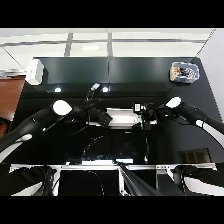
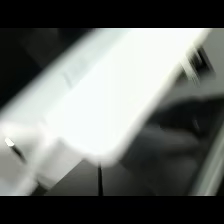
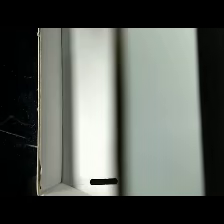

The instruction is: Fold the box and place the chain.

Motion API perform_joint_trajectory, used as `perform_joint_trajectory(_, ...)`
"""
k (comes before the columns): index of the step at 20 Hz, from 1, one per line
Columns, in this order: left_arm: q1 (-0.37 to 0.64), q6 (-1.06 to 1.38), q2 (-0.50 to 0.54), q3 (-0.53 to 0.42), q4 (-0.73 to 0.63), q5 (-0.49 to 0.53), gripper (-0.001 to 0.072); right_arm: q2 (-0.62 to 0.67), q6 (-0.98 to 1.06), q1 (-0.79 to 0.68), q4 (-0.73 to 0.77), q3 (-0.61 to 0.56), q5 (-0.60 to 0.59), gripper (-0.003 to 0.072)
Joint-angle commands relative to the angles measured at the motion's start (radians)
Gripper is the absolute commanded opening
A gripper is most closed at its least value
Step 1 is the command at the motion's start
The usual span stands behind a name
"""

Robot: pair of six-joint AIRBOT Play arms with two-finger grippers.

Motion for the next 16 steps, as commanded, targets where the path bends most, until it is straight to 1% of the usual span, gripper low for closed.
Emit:
perform_joint_trajectory(1, 0.036, 0.012, -0.106, 0.143, 0.095, 0.039, 0.0024, 0.000, 0.001, 0.000, 0.000, 0.000, 0.000, 0.0064)
perform_joint_trajectory(2, 0.050, -0.037, -0.140, 0.185, 0.167, 0.014, 0.0024, 0.000, 0.001, 0.000, 0.000, 0.000, 0.000, 0.0064)
perform_joint_trajectory(4, 0.070, -0.132, -0.214, 0.252, 0.303, -0.068, 0.0024, 0.000, 0.001, 0.000, 0.000, 0.000, 0.000, 0.0064)
perform_joint_trajectory(6, 0.072, -0.162, -0.269, 0.290, 0.380, -0.122, 0.0024, 0.000, 0.001, 0.000, 0.000, 0.000, 0.000, 0.0064)
perform_joint_trajectory(11, 0.071, -0.162, -0.323, 0.294, 0.382, -0.134, 0.0024, 0.000, 0.001, 0.000, 0.000, 0.000, 0.000, 0.0064)
perform_joint_trajectory(13, 0.072, -0.154, -0.330, 0.296, 0.383, -0.121, 0.0025, 0.000, 0.001, 0.000, 0.000, 0.000, 0.000, 0.0064)
perform_joint_trajectory(14, 0.073, -0.154, -0.324, 0.304, 0.390, -0.109, 0.0025, 0.000, 0.001, 0.000, 0.000, 0.000, 0.000, 0.0064)
perform_joint_trajectory(16, 0.086, -0.154, -0.307, 0.354, 0.427, -0.129, 0.0025, 0.000, 0.001, 0.000, 0.000, 0.000, 0.000, 0.0064)
